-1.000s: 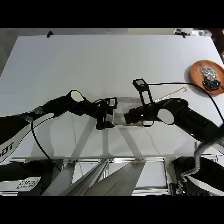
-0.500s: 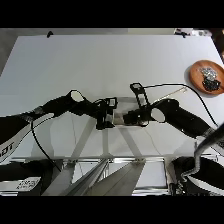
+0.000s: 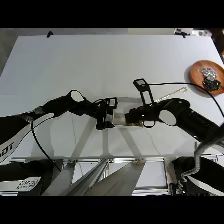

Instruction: Fold the box and place the chain.

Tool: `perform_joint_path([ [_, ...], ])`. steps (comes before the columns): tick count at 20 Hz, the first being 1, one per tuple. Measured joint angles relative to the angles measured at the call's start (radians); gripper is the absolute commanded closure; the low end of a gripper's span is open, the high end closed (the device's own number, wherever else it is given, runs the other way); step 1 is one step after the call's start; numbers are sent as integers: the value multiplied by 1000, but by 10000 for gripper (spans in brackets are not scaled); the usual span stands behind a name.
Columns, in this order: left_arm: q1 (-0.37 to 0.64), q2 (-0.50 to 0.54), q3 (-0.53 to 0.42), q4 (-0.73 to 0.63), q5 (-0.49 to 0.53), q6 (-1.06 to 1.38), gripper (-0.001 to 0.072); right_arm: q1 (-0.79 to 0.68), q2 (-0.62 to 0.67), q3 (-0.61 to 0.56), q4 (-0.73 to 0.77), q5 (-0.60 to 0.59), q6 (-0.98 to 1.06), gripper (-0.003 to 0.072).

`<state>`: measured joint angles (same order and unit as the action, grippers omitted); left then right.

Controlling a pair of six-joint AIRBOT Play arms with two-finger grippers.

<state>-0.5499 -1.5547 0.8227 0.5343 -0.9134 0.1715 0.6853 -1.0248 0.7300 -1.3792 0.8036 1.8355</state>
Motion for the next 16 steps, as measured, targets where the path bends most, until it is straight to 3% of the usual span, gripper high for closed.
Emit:
perform_joint_path([
  [2, 0, 0, 0, 0, 0, 0, 218, -3, 68, 0, -38, 31, 4, 506],
  [3, 0, 0, 0, 0, 0, 0, 218, -10, 96, 0, -63, 59, 17, 440],
  [4, 0, 0, 0, 0, 0, 0, 218, -26, 124, 0, -105, 98, 32, 287],
  [5, 0, 0, 0, 0, 0, 0, 218, -49, 145, 0, -146, 141, 48, 222],
  [9, 0, 0, 0, 0, 0, 0, 218, -206, 182, 0, -268, 265, 61, 264],
  [12, 0, 0, 0, 0, 0, 0, 218, -321, 149, 0, -274, 249, 21, 272],
  [16, 0, 0, 0, 0, 0, 0, 218, -385, 2, 0, -222, 210, -46, 272],
])
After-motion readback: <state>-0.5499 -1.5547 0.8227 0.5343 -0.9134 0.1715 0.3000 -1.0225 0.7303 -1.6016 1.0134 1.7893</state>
